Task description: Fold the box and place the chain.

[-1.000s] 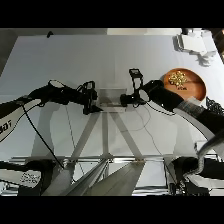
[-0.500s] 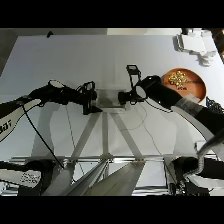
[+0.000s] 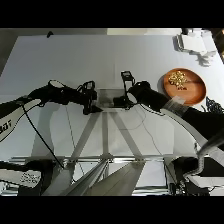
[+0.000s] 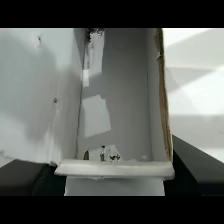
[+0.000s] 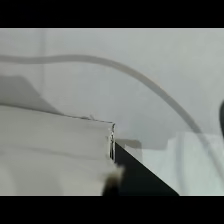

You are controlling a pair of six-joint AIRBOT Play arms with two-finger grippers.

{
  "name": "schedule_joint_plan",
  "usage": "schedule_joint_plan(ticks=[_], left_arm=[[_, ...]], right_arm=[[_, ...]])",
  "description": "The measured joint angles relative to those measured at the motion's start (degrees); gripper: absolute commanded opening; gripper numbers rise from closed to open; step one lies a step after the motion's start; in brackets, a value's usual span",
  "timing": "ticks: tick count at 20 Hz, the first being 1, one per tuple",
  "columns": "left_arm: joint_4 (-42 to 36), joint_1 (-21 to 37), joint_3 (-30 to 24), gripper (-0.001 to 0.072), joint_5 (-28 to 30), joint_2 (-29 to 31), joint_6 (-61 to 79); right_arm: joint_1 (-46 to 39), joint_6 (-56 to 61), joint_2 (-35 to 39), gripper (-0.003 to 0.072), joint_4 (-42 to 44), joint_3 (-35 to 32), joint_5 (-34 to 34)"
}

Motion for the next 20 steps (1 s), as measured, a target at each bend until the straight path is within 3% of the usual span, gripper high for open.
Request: schedule_joint_plan(ticks=[1,2,4,5,10,15,19,20], left_arm=[[0.2,0.1,0.0,0.0376,0.1,0.0,0.1],[0.3,0.1,0.0,0.0376,0.1,0.0,0.1],[1.1,0.1,0.0,0.0376,-0.2,0.0,0.7],[1.0,0.1,0.0,0.0376,-0.1,0.0,0.5],[0.8,0.1,0.0,0.0376,0.0,0.0,0.3],[0.7,0.1,0.0,0.0376,0.0,0.0,0.3],[0.7,0.1,0.0,0.0376,0.0,0.0,0.3],[0.7,0.1,0.0,0.0376,0.0,0.0,0.3]], right_arm=[[0.1,0.1,-0.1,0.0025,-0.1,0.0,-0.4],[0.2,0.2,-0.1,0.012,0.0,0.0,-0.7],[0.2,-0.1,-0.3,0.0476,0.6,0.0,-1.0],[0.2,0.1,-0.1,0.051,0.9,0.0,-1.2],[-0.3,-1.1,3.9,0.0509,1.9,0.0,0.3],[-2.9,-9.8,14.2,0.0509,2.0,0.0,6.1],[-9.6,-20.3,22.4,0.0513,2.0,0.0,11.1],[-12.4,-22.4,23.6,0.0553,1.9,0.0,11.6]])
